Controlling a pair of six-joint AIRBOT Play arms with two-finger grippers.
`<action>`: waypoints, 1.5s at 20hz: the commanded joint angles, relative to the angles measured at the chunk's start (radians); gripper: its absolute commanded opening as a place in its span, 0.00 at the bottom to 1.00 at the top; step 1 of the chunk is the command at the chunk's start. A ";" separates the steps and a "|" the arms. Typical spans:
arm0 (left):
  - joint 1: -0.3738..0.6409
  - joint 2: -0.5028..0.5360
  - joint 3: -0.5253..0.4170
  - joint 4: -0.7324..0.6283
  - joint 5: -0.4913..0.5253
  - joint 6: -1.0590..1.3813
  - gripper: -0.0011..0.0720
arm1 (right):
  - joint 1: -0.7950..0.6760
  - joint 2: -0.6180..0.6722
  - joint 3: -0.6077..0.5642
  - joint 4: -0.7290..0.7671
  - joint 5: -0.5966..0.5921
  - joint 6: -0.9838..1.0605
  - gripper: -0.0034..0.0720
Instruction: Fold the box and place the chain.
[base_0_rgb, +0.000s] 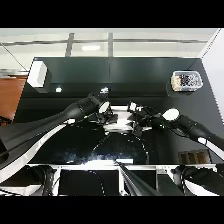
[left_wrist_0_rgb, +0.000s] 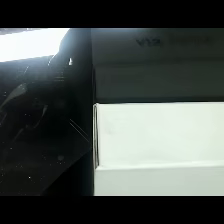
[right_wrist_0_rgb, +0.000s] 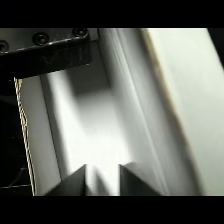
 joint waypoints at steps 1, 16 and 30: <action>0.000 0.000 0.000 0.000 -0.004 0.001 0.05 | 0.000 0.006 0.001 -0.002 -0.004 0.079 0.11; 0.002 0.000 0.000 0.000 -0.007 0.001 0.05 | -0.527 0.227 -0.162 -0.374 0.260 1.434 0.06; 0.002 0.000 0.000 0.000 -0.007 0.001 0.05 | -0.348 -0.009 0.009 0.045 0.455 1.038 0.51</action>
